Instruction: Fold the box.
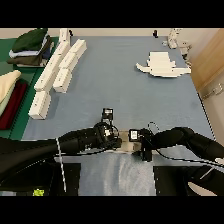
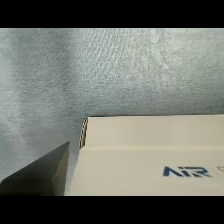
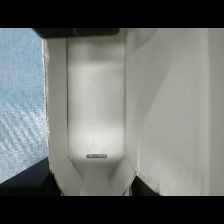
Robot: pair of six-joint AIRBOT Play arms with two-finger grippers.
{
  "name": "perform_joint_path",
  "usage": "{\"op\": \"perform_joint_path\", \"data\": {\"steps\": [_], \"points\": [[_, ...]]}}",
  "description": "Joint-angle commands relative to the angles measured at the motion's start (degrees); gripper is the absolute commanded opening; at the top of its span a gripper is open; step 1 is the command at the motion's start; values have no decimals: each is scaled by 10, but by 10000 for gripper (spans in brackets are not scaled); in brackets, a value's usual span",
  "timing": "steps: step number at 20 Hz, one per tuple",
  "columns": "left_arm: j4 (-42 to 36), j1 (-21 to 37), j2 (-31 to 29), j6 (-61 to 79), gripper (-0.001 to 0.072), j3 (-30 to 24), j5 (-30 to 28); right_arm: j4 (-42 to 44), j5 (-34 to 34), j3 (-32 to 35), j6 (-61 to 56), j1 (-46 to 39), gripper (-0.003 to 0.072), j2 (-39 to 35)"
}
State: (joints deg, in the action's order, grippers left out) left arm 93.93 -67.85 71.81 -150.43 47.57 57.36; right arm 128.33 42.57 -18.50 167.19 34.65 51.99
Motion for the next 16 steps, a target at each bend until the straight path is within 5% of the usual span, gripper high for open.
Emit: {"op": "perform_joint_path", "data": {"steps": [1,16], "points": [[0,1,0,0,483,0,3,0,0,0,0,0,523,0],[20,-4,36,-26,480,30,51,0,-1,0,0,0,523,0]]}}
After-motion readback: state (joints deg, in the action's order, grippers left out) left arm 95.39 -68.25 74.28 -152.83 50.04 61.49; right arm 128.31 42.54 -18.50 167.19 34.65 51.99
